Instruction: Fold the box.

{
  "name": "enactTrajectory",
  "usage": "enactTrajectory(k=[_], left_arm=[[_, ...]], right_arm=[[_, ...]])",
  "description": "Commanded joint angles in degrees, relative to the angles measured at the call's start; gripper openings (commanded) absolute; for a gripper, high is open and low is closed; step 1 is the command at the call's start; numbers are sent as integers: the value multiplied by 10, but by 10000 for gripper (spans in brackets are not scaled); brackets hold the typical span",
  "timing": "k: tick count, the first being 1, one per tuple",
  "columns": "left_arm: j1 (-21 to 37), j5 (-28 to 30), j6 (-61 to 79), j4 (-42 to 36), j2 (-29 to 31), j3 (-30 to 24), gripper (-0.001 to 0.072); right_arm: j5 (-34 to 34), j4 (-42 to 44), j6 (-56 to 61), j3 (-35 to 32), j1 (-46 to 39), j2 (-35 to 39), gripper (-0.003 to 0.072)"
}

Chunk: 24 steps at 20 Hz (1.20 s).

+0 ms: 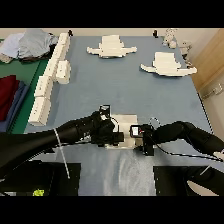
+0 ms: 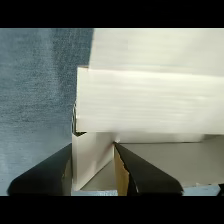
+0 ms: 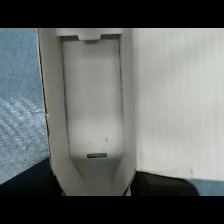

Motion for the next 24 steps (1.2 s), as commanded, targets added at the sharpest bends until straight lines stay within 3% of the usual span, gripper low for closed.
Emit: enactTrajectory(k=[1, 5, 6, 8, 9, 16, 18, 19, 24], left_arm=[[-4, -13, -23, 14, -26, 15, 350], [-4, -19, -25, 30, -47, 30, 331], [-4, -19, -25, 39, -47, 30, 209], [-4, -19, -25, 47, -47, 30, 126], [-4, -19, -25, 48, -47, 30, 12], [-8, -19, -24, 42, -44, 30, 17], [-8, -24, -26, 39, -33, 35, 484], [-8, -33, -26, 41, -27, 42, 529], [-7, -131, -19, 80, 7, 62, 530]], right_arm=[[0, 0, 0, 0, 0, 0, 483], [0, 0, 0, 0, 0, 0, 483], [0, 0, 0, 0, 0, 0, 483], [0, 0, 0, 0, 0, 0, 483], [0, 0, 0, 0, 0, 0, 483], [0, 0, 0, 0, 0, 0, 483], [0, 0, 0, 0, 0, 0, 483], [0, 0, 0, 0, 0, 0, 483], [0, 0, 0, 0, 0, 0, 483]])
